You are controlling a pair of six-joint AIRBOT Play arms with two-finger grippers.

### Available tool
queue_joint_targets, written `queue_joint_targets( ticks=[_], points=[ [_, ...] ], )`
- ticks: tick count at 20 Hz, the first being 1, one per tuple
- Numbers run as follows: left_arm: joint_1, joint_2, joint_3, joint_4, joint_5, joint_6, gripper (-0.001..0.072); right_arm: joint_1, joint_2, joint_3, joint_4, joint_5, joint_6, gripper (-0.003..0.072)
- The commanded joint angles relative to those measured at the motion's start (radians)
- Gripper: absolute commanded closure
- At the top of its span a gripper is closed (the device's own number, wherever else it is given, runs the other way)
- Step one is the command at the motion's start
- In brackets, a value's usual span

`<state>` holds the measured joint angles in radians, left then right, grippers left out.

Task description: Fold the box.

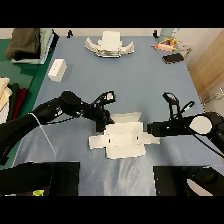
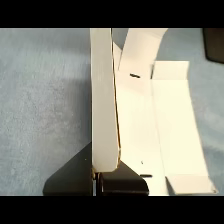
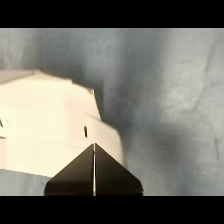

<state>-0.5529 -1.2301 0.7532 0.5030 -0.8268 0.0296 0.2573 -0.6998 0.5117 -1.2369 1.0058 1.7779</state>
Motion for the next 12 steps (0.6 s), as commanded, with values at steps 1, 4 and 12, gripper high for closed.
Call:
queue_joint_targets(
  ticks=[1, 4, 12],
  points=[
    [-0.001, 0.002, -0.002, 0.05, 0.006, 0.004, 0.0697, 0.081, -0.013, -0.042, -0.094, 0.021, 0.135, 0.0682],
    [-0.001, 0.002, -0.002, 0.05, 0.005, 0.005, 0.0697, 0.084, -0.061, -0.082, -0.174, -0.013, 0.182, 0.0682],
    [0.0, 0.113, -0.039, -0.085, 0.027, 0.155, 0.07, 0.084, -0.132, -0.084, -0.176, -0.11, 0.185, 0.0682]
  ],
)
